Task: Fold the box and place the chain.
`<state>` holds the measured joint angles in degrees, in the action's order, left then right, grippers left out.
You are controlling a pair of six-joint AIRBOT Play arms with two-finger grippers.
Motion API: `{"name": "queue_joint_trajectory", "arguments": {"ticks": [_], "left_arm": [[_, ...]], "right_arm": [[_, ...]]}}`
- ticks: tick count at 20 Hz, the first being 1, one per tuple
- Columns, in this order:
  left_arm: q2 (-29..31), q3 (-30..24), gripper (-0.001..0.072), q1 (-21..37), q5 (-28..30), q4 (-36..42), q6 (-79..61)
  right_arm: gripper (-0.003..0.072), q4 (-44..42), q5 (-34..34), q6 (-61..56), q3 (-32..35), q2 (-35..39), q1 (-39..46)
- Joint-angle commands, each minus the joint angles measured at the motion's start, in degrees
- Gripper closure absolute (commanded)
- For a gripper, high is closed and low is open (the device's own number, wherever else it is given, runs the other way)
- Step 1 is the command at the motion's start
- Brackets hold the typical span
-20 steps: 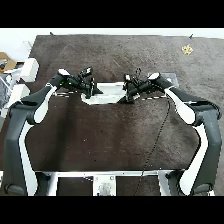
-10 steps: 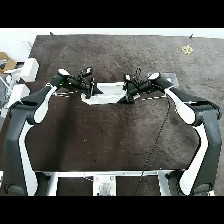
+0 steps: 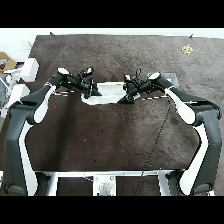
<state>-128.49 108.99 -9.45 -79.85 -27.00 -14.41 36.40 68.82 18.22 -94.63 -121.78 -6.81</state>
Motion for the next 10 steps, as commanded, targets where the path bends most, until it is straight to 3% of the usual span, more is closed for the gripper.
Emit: {"name": "queue_joint_trajectory", "arguments": {"ticks": [1, 4, 7, 9, 10], "left_arm": [[0.2, 3.7, 0.0499, 2.4, -7.3, 1.8, 6.5], [0.5, 8.7, 0.0499, 6.7, -18.2, 2.0, 16.0], [2.6, 8.8, 0.0499, 10.5, -25.6, 4.4, 26.6], [3.1, 8.7, 0.05, 11.0, -25.4, 6.8, 36.0], [3.1, 8.6, 0.0579, 10.2, -25.4, 7.6, 38.3]], "right_arm": [[0.0238, 0.5, -0.1, 0.0, 0.0, 0.0, 0.0], [0.0238, 0.5, -0.1, 0.0, 0.0, 0.0, 0.0], [0.0238, 0.5, -0.1, 0.0, 0.0, 0.0, 0.0], [0.0238, 0.5, -0.1, 0.0, 0.0, 0.0, 0.0], [0.0238, 0.5, -0.1, 0.0, 0.0, 0.0, 0.0]]}}
